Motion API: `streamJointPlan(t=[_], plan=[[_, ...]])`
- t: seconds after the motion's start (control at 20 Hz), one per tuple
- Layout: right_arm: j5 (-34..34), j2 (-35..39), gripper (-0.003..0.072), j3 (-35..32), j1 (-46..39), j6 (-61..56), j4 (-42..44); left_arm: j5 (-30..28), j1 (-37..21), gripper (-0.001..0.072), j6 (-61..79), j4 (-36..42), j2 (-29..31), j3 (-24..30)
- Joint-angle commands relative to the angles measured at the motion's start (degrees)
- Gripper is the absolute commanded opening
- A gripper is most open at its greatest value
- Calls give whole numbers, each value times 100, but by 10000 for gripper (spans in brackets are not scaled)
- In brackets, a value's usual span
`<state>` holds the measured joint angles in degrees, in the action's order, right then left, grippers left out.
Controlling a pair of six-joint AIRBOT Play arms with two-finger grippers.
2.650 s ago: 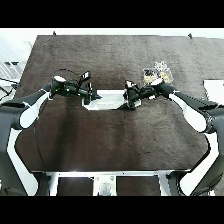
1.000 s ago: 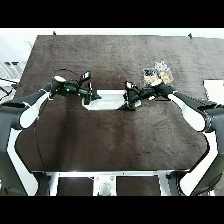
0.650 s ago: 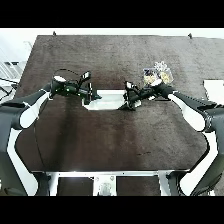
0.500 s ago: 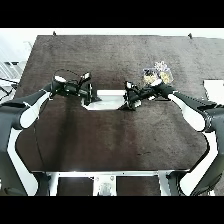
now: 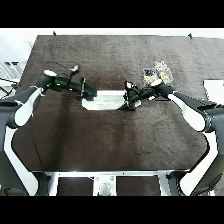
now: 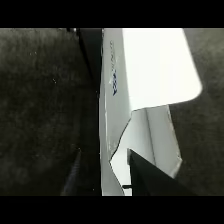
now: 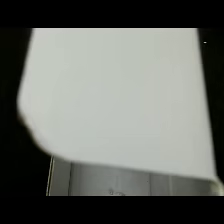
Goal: Fold the box and place the chain.
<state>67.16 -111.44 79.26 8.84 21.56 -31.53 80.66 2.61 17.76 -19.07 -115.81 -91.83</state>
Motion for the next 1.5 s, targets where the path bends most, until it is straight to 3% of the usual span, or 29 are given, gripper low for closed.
streamJointPlan(t=[0.0, 0.05, 0.1, 0.25, 0.45, 0.55, 0.7, 0.9, 1.15, 1.45], plan=[[0, -2, 585, 2, 0, -4, 2, 1224, -437, 344, -413, 79, 2, -494], [0, -2, 585, 2, 0, -4, 2, 1451, -485, 269, -544, 210, 2, -568], [0, -2, 585, 2, 0, -4, 2, 1790, -485, 20, -520, 229, 2, -638], [0, -2, 585, 2, 0, -4, 2, 2026, -332, 14, -743, 365, 48, -699], [0, -2, 585, 0, 0, -7, 2, 1270, -118, 13, -1130, 96, 826, -542], [0, -2, 585, 0, 0, -4, 2, 734, 74, 12, -1128, -476, 1467, -240], [0, -2, 585, 0, 0, -7, 2, -319, 463, 13, -1005, -1200, 2538, 686], [2, -2, 585, -2, 0, -7, 2, -1755, 835, 13, -719, -1178, 3453, 2201], [0, -2, 585, -2, 0, -4, 2, -2605, 1309, 15, -741, -1088, 3220, 3088], [0, -2, 585, -2, 0, -7, 2, -2846, 1405, 15, -922, -577, 2546, 2787]])
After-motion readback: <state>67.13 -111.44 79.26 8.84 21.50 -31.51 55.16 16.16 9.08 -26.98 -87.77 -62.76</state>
